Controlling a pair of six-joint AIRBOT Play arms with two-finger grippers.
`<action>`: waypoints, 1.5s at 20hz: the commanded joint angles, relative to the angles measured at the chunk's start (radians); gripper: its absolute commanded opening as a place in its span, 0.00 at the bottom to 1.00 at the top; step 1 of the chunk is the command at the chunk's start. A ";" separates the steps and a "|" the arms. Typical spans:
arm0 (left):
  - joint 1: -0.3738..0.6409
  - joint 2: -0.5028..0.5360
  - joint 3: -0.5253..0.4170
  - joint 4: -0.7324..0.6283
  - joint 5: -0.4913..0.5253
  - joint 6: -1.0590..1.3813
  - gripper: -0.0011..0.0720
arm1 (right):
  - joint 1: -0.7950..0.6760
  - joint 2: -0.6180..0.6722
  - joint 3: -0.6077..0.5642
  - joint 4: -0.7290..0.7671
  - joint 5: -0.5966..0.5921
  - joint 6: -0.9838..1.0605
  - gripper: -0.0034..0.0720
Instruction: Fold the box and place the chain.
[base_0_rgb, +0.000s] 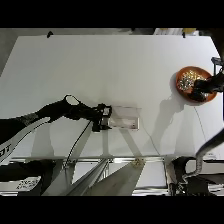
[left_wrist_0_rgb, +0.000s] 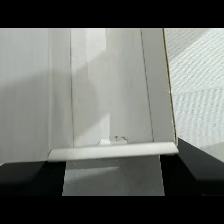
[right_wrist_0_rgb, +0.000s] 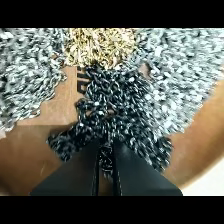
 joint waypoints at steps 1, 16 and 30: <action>0.000 0.001 0.001 0.000 0.000 0.000 0.36 | 0.001 0.122 0.000 0.002 0.033 -0.008 0.07; 0.000 0.001 0.001 0.000 0.000 0.000 0.36 | 0.000 0.716 0.000 0.472 0.378 -0.102 0.07; 0.000 0.001 0.001 0.000 0.000 0.000 0.36 | 0.517 0.813 -0.001 0.507 0.483 -0.042 0.07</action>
